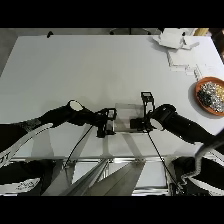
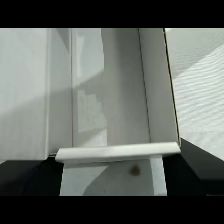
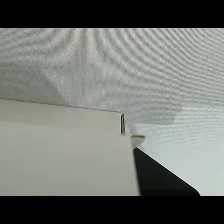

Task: Fold the box and place the chain.

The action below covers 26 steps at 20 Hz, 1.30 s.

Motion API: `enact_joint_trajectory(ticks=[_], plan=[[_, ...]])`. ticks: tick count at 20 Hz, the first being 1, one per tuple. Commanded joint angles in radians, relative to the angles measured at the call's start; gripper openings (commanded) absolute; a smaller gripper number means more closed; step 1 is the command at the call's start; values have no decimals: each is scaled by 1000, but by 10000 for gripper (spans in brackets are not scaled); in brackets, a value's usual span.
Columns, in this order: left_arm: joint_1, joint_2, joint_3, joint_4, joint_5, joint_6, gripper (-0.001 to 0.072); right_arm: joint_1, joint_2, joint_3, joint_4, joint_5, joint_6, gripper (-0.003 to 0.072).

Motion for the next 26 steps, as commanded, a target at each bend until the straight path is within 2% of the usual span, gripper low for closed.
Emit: enact_joint_trajectory(ticks=[1, 17, 19, 20, 21, 26], plan=[[0, 0, 0, 1, 0, 1, 150, 0, -10, 6, -21, 43, 5, 179], [0, 0, 0, 1, 0, 1, 150, 0, -27, 5, -26, 35, 34, 167], [0, 0, 0, 1, 0, 1, 150, 0, -27, 5, -26, 32, 34, 153], [0, 0, 0, 1, 0, 1, 150, 0, -27, 5, -27, 32, 33, 115], [0, 0, 0, 1, 0, 1, 150, 0, -27, 5, -26, 33, 33, 35], [0, 0, 0, 1, 1, 1, 150, 0, -27, 5, -26, 53, 33, 18]])
